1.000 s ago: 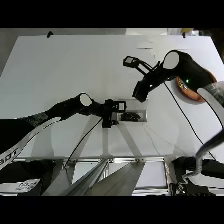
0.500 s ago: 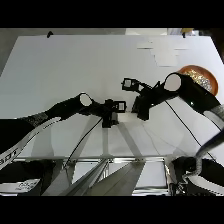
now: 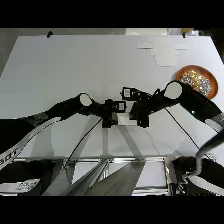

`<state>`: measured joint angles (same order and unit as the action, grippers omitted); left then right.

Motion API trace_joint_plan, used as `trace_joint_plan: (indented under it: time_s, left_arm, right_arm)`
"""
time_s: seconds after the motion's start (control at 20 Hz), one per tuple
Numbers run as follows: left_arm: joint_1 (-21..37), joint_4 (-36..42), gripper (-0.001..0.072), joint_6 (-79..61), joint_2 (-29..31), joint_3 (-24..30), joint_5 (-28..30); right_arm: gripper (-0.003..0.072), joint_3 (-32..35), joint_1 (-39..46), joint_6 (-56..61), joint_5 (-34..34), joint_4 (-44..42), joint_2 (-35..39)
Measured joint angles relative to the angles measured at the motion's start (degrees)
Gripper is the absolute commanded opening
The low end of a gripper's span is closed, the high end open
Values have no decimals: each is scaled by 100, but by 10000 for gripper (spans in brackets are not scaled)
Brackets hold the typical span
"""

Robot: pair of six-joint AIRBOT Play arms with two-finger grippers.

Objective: Fold the box and place the chain.

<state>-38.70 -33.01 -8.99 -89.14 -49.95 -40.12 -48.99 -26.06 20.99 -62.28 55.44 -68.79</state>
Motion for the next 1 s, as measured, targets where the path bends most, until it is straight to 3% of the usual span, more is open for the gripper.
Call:
trace_joint_plan:
  time_s: [0.3, 0.6, 1.0]
  left_arm:
    - [0, 2, 62, 13, 0, 0, 20]
    - [2, 9, 62, 11, 0, 0, 17]
    - [7, 4, 62, 15, 0, 0, 28]
  right_arm:
    - [201, 17, -103, 164, 245, 472, 7]
    - [116, 17, -116, 278, 308, 658, 20]
    - [100, 20, -116, 295, 614, 717, 142]
